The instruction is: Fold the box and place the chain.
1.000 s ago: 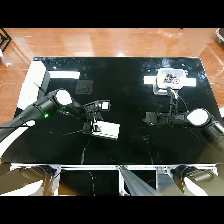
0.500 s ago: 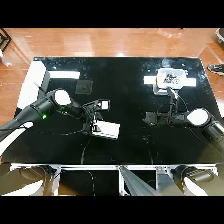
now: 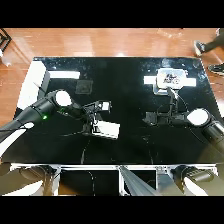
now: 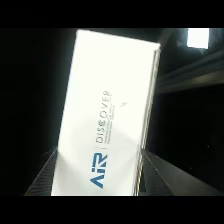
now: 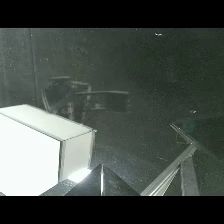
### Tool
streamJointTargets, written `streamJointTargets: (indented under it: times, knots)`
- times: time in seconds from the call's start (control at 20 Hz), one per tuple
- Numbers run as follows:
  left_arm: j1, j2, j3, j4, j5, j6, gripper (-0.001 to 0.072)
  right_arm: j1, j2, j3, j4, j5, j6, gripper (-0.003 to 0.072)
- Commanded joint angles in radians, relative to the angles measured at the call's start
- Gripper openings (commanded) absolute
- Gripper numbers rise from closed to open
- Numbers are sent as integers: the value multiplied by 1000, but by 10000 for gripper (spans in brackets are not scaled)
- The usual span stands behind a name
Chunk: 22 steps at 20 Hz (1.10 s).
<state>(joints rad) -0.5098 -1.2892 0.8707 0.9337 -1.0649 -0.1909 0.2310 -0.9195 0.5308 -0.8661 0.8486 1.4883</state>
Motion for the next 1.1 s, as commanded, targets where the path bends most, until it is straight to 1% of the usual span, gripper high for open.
streamJointTargets:
  times: [0.0, 0.5, 0.75, 0.8, 0.85, 0.9, 0.95, 1.05]
  knots:
    - [-10, 1, -21, 12, 34, 0, 613, 2, 0, 0, 0, 0, 1, 29]
    - [-10, 6, -26, 11, 46, 0, 613, 2, 0, 0, 0, 0, 1, 29]
    - [-37, 6, -43, 31, 95, -16, 610, 2, 0, 0, 0, -6, 1, 29]
    - [-47, 5, -50, 47, 108, -42, 574, 2, 0, 0, 0, -8, 1, 29]
    - [-57, 5, -52, 78, 112, -80, 401, 2, 0, 0, 0, -11, 1, 29]
    - [-60, 6, -50, 108, 97, -126, 108, 2, 0, 0, 0, -13, 1, 29]
    - [-59, 10, -47, 114, 55, -137, 29, 2, 0, 0, 0, -16, 1, 29]
    - [-57, 46, -39, 125, 23, -235, 28, 2, 0, 0, 0, -19, 1, 29]
